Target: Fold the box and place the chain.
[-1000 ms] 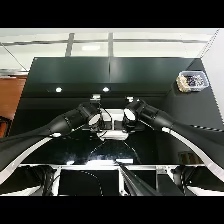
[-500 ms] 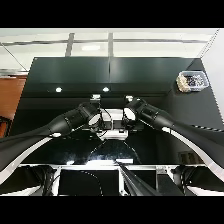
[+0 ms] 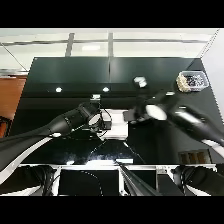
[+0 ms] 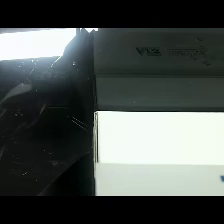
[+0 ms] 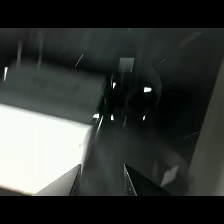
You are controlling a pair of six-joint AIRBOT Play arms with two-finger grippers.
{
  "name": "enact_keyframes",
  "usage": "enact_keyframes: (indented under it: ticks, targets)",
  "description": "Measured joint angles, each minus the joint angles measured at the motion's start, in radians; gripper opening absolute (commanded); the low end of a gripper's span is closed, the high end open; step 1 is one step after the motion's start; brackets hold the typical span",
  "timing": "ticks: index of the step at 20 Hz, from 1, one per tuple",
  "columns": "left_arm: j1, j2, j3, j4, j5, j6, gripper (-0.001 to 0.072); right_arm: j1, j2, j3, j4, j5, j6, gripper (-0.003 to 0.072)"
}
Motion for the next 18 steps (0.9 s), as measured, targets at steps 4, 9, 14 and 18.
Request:
enact_keyframes:
  ticks: [4,9,14,18]
  targets:
    - [0.0,0.0,0.0,0.0,0.0,0.0,0.0025,-0.181,0.126,-0.01,-0.315,0.02,-0.021,0.033]
    - [0.0,0.0,0.0,0.0,0.0,0.0,0.0025,-0.611,0.112,-0.093,-0.437,-0.255,0.004,0.0389]
    - [0.0,0.0,0.0,0.0,0.0,0.0,0.0025,-0.929,-0.129,-0.002,-0.048,-0.409,-0.094,0.072]
    - [0.0,0.0,0.0,0.0,0.0,0.0,0.0026,-1.029,-0.415,0.285,0.247,-0.246,-0.19,0.0718]
